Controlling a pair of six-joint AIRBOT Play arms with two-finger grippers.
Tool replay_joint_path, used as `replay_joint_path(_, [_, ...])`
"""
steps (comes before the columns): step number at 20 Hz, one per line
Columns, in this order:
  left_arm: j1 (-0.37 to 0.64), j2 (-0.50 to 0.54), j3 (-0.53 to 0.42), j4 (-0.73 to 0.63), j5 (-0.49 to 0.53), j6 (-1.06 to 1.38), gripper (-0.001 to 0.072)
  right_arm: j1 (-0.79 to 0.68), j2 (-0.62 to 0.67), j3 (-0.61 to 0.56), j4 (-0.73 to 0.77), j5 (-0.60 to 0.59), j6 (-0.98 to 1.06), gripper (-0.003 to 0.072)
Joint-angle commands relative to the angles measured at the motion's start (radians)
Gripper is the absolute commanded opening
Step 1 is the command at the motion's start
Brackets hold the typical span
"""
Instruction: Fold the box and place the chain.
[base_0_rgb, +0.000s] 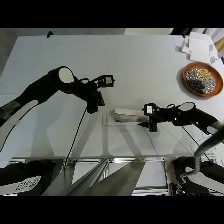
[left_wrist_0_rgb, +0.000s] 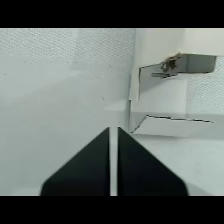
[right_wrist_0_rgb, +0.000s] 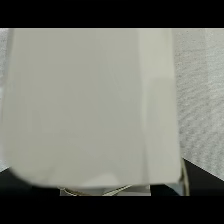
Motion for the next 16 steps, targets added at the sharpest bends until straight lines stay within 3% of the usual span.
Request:
replay_joint_path(1, [0.001,0.040,0.001,-0.045,-0.060,-0.021,0.0007,0.000,0.000,0.000,0.000,0.000,0.000,0.0413])
replay_joint_path(5, [-0.037,0.039,0.000,-0.214,-0.167,-0.021,0.0007,0.000,0.000,0.000,0.000,0.000,0.000,0.0413])
replay_joint_path(9, [-0.118,0.037,0.000,-0.221,-0.169,-0.020,0.0007,0.000,0.000,0.000,0.000,0.000,0.000,0.0413])
replay_joint_path(12, [-0.152,0.037,0.000,-0.225,-0.118,-0.020,0.0006,0.000,0.000,0.000,0.000,0.000,0.000,0.0413])
replay_joint_path(16, [-0.152,0.025,0.000,-0.255,0.056,-0.026,0.0003,0.000,0.000,0.000,0.000,0.000,0.000,0.0413])
